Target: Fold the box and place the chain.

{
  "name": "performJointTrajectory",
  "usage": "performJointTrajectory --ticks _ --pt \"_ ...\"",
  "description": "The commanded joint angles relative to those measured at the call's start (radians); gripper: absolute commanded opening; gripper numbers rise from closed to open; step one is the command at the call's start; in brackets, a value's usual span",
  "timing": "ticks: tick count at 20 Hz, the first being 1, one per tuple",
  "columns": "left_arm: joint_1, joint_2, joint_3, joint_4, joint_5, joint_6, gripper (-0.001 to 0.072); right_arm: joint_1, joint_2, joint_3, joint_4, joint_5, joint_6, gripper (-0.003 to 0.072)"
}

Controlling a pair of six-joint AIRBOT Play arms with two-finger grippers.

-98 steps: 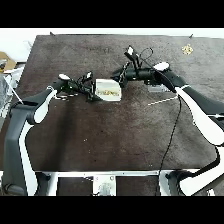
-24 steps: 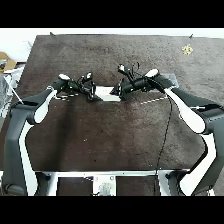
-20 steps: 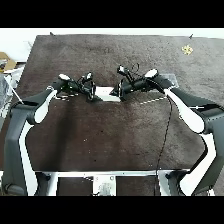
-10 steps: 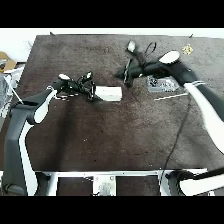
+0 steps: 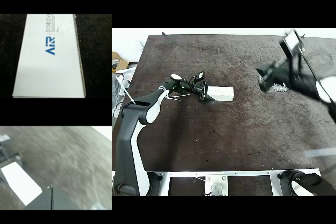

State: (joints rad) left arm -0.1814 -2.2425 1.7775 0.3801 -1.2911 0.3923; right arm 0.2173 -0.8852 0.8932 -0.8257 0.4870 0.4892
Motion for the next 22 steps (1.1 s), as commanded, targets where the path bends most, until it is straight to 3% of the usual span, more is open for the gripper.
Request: performJointTrajectory --ticks 1,4,7,10,15,16,17,20,22 --pt "0.000 0.001 0.001 0.001 0.000 0.000 0.0474 0.000 0.319 -0.370 -0.042 -0.282 0.119 -0.0006" --pt "0.000 0.001 0.001 0.001 0.000 0.000 0.0474 0.000 0.573 -0.664 -0.042 -0.397 0.143 -0.0006" --pt "0.000 0.001 0.001 0.001 -0.002 0.000 0.0474 0.000 0.767 -0.875 -0.042 -0.471 0.143 -0.0006" --pt "0.000 0.001 0.001 0.000 -0.002 0.000 0.0474 0.000 0.867 -0.954 -0.042 -0.480 0.143 -0.0006" --pt "0.000 0.001 0.001 0.002 -0.015 -0.014 0.0472 0.000 0.875 -0.961 -0.019 -0.460 0.144 -0.0006" --pt "0.000 0.001 0.001 -0.003 -0.014 -0.036 0.0393 0.000 0.875 -0.961 -0.019 -0.467 0.144 -0.0006" --pt "0.000 0.004 0.002 -0.003 -0.022 -0.058 0.0020 0.000 0.875 -0.961 -0.019 -0.468 0.144 -0.0006" --pt "0.023 0.038 0.045 -0.085 -0.011 -0.143 0.0006 0.000 0.875 -0.961 -0.019 -0.469 0.144 -0.0006" --pt "0.058 0.114 0.083 -0.100 0.054 -0.218 0.0006 0.000 0.875 -0.961 -0.019 -0.468 0.144 -0.0006"
